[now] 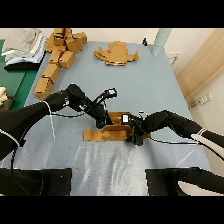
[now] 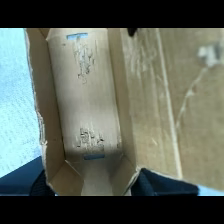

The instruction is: Fold the box.

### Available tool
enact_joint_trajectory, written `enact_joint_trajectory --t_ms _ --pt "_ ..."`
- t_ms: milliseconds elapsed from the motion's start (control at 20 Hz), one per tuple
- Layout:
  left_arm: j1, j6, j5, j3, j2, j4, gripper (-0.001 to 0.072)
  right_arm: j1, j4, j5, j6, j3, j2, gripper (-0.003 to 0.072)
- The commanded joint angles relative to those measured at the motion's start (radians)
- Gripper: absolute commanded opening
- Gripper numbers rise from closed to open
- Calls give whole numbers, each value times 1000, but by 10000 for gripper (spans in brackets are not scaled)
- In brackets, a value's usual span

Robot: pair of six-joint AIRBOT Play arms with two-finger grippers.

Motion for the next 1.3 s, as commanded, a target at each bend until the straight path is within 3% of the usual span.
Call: enact_joint_trajectory --t_ms 0,1250 --pt "0 0 0 1 0 0 13 0 0 0 0 0 -1 584" --pt "0 -28 3 1 0 -4 17 0 -33 0 0 0 -1 584"
